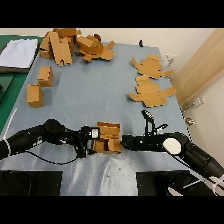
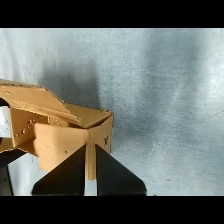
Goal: Fold the box.
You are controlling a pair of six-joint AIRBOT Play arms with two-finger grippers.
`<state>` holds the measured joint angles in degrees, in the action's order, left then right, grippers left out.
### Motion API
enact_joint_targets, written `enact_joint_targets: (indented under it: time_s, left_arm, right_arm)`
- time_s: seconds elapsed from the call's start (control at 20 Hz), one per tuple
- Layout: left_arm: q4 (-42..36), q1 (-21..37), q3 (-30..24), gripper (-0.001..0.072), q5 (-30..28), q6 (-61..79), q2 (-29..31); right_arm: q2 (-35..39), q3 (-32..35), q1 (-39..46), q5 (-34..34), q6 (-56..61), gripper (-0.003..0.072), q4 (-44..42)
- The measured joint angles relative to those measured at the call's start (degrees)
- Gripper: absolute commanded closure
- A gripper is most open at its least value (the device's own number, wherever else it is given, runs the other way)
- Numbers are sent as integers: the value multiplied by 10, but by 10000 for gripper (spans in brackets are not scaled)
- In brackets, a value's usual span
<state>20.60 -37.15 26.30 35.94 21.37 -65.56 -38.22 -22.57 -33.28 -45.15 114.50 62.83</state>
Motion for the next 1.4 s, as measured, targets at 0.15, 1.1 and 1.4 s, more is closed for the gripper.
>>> enact_joint_targets:
  time_s: [0.15, 1.1, 1.4]
  left_arm:
    - [0, 0, 0, 187, 0, 0, 0]
    - [0, -1, -1, 187, -34, -2, -1]
    - [-1, 0, 0, 187, -45, -22, -1]
  right_arm:
    - [2, 0, 0, -1, -1, 355, 2]
    - [-124, -71, -55, -45, 5, 226, 41]
    - [-145, -109, -57, -47, 39, 227, 56]
